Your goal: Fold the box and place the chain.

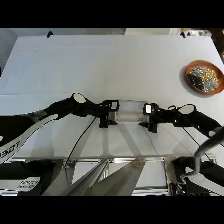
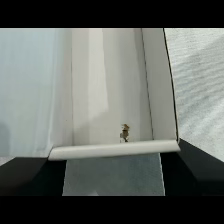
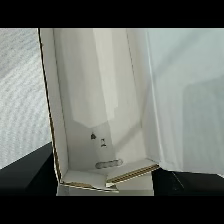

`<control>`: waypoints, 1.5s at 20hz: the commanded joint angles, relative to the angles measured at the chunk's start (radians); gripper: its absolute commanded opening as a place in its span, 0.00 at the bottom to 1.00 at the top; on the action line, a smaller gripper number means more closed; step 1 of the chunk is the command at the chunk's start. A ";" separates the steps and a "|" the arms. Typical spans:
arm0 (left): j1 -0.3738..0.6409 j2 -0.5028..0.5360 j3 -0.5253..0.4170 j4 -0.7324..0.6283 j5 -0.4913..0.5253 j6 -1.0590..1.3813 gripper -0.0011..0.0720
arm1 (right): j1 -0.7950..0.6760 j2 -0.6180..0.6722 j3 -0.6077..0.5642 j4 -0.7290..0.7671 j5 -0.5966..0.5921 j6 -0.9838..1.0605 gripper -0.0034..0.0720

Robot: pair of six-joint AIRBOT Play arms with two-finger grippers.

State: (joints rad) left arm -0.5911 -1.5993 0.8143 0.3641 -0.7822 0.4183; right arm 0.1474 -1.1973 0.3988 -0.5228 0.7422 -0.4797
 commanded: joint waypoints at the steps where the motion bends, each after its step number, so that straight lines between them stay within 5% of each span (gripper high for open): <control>1: -0.001 -0.001 0.000 0.003 0.000 0.001 0.30 | 0.000 0.000 0.000 0.000 0.000 0.000 0.52; 12: -0.001 -0.001 0.000 0.003 0.000 0.001 0.30 | 0.000 0.000 0.000 0.002 0.006 0.000 0.52; 13: -0.001 -0.001 0.000 0.003 0.000 0.001 0.30 | 0.000 0.001 0.000 -0.002 0.006 0.000 0.57; 14: -0.001 -0.001 0.000 0.003 0.000 0.001 0.30 | 0.000 0.002 0.000 -0.001 0.006 0.001 0.93; 15: -0.001 -0.001 0.000 0.003 0.000 0.001 0.30 | 0.000 0.009 0.000 -0.005 0.007 0.009 0.98; 18: -0.001 -0.001 0.000 0.003 0.000 0.001 0.30 | 0.000 0.060 0.000 -0.059 0.011 0.051 0.98; 27: -0.001 -0.001 0.000 0.003 0.000 0.001 0.30 | 0.000 0.328 0.000 -0.539 0.061 0.515 0.97; 28: -0.001 -0.001 0.000 0.003 0.000 0.001 0.30 | 0.000 0.361 0.000 -0.534 0.066 0.539 0.94; 30: -0.001 -0.001 0.000 0.003 0.000 0.001 0.30 | 0.000 0.430 0.000 -0.435 0.101 0.558 0.65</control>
State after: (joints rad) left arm -0.5922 -1.6001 0.8146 0.3672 -0.7818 0.4191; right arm 0.1474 -0.8566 0.3977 -0.9813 0.8082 -0.0097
